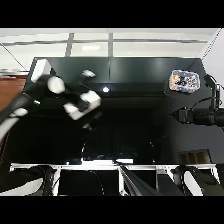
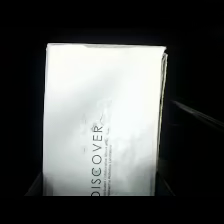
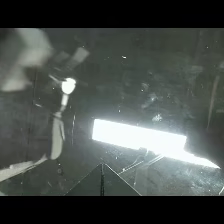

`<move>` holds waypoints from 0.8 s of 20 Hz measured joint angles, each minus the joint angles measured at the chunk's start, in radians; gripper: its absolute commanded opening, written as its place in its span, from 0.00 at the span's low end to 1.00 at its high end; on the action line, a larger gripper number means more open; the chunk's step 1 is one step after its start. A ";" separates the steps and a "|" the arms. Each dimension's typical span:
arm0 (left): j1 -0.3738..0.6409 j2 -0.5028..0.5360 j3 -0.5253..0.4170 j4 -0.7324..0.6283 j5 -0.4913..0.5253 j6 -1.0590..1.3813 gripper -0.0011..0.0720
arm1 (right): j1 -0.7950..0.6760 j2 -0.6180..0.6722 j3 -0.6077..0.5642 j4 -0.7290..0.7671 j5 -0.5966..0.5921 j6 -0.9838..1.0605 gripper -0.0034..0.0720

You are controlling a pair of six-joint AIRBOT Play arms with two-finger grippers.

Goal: Fold the box and place the chain.

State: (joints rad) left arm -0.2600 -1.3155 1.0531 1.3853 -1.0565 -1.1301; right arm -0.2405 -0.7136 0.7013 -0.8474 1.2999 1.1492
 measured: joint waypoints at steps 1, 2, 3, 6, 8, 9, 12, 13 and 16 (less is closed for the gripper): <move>0.093 0.007 0.000 0.012 -0.023 -0.032 0.41 | 0.000 0.000 0.000 0.000 -0.001 0.000 0.07; 0.194 0.011 0.000 0.022 -0.041 -0.062 0.41 | 0.000 0.000 0.000 0.000 -0.003 0.000 0.07; 0.291 0.014 0.000 0.029 -0.049 -0.087 0.41 | 0.000 0.000 0.000 0.000 -0.003 0.000 0.07; 0.515 0.011 0.000 0.035 -0.021 -0.127 0.41 | 0.000 0.000 0.000 0.000 -0.014 0.000 0.07; 0.607 -0.007 0.005 0.035 0.024 -0.124 0.41 | 0.000 0.000 0.000 0.000 -0.026 0.005 0.07; 0.635 -0.021 0.011 0.032 0.051 -0.111 0.41 | 0.000 0.000 0.000 0.000 -0.030 0.009 0.07; 0.678 -0.094 0.052 -0.018 0.113 -0.028 0.41 | 0.000 0.000 0.000 0.000 -0.043 0.016 0.07; 0.682 -0.124 0.074 -0.030 0.129 -0.008 0.41 | 0.000 0.000 0.000 0.000 -0.047 0.018 0.07; 0.674 -0.220 0.146 -0.051 0.161 0.027 0.41 | 0.000 0.000 0.000 0.000 -0.056 0.024 0.07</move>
